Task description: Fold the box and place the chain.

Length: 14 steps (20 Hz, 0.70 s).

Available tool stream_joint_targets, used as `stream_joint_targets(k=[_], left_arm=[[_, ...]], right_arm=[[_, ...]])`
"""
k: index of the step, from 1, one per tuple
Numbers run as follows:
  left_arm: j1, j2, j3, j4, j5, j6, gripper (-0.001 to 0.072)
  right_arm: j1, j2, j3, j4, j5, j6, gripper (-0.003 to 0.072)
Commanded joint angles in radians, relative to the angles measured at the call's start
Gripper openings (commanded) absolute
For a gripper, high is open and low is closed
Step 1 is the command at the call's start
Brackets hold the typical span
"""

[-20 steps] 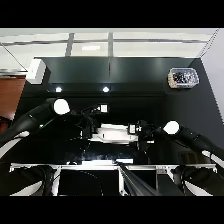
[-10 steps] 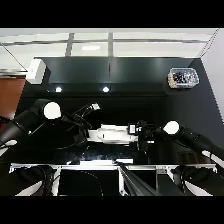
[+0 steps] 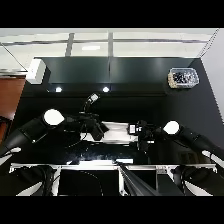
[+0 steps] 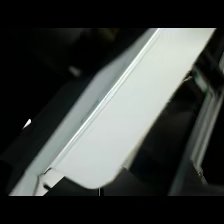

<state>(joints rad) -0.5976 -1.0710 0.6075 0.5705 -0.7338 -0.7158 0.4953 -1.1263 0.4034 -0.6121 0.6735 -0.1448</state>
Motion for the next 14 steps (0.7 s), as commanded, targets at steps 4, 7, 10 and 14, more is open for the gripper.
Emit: stream_joint_targets(k=[4, 7, 10, 14], left_arm=[[-0.1, -0.071, -0.013, -0.082, 0.415, 0.04, 0.0025], [-0.099, -0.12, -0.013, -0.081, 0.417, 0.04, 0.0025], [-0.099, -0.158, -0.013, -0.081, 0.388, 0.039, 0.0025], [-0.098, -0.16, -0.013, -0.072, 0.301, 0.04, 0.0025]], right_arm=[[0.001, 0.0, -0.001, 0.0, 0.0, 0.0, 0.0423], [0.001, 0.0, -0.001, 0.0, 0.0, 0.0, 0.0422], [0.001, 0.0, -0.001, 0.001, -0.001, 0.0, 0.0422], [0.001, 0.0, -0.001, 0.001, -0.001, 0.001, 0.0422]])
